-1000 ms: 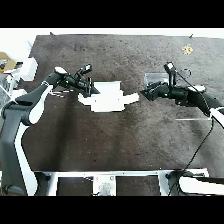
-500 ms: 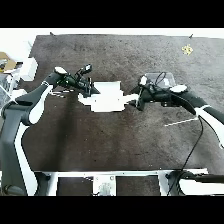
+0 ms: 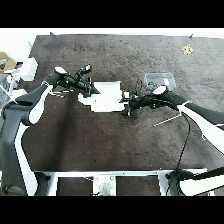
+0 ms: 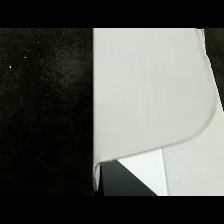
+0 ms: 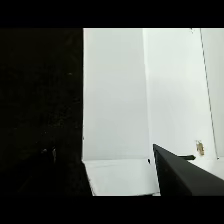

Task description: Fold the box and place the chain.

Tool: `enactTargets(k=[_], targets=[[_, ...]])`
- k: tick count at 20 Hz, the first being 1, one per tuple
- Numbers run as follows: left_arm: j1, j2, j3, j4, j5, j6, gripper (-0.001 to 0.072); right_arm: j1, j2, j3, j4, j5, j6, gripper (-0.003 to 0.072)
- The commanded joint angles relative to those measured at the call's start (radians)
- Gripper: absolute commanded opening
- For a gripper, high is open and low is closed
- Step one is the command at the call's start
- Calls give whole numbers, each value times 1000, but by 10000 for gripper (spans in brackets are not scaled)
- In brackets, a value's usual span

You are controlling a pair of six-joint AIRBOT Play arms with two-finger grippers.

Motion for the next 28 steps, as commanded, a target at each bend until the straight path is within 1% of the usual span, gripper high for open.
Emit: enactTargets(k=[1,2,3,5,10,12,14,16,20,22,25,28], targets=[[0,0,0,0,1,0,14,39,-18,4,-26,-195,56,676],[0,0,0,0,2,0,14,39,-19,5,-26,-233,56,676],[0,0,0,0,2,0,14,38,-17,6,-26,-238,55,676],[0,0,0,0,3,0,14,36,-6,15,-24,-219,56,676],[0,0,0,-1,3,0,14,31,44,18,-7,-217,56,676],[0,0,0,0,3,0,14,7,43,29,11,-176,71,676],[0,0,0,0,3,0,14,-24,39,53,98,-118,69,676],[0,0,0,0,3,0,14,-45,12,104,102,-100,66,676],[0,0,0,0,3,0,14,-69,-80,209,102,20,68,677],[0,0,0,0,3,0,14,-87,-114,243,101,30,87,677],[0,0,0,-1,3,0,14,-115,-158,286,102,100,90,677],[0,0,0,0,3,0,14,-116,-191,326,101,145,90,676]])
